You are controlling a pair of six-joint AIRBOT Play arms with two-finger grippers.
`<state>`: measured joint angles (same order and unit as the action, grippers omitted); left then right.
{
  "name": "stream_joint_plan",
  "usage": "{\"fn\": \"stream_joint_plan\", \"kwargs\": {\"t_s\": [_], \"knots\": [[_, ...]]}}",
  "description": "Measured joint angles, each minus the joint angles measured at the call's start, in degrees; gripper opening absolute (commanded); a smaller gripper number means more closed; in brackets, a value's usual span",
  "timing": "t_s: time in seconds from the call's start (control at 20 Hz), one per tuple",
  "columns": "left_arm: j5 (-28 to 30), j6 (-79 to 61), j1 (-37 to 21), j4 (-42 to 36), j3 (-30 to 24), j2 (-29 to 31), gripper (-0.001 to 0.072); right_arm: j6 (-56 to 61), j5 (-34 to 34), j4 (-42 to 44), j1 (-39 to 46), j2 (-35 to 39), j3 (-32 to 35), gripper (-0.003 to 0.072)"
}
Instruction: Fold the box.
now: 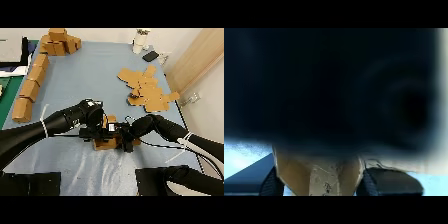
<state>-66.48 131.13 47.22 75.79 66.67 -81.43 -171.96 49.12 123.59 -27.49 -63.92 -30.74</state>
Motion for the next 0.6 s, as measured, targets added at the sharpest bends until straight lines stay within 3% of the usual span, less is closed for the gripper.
{"fn": "stream_joint_plan", "kwargs": {"t_s": [0.6], "knots": [[-0.55, -2.14, -5.31, -5.86, -0.26, 0.11, 0.0529, -0.26, -0.09, -0.17, 0.00, -0.02, -0.02, 0.0496]]}}
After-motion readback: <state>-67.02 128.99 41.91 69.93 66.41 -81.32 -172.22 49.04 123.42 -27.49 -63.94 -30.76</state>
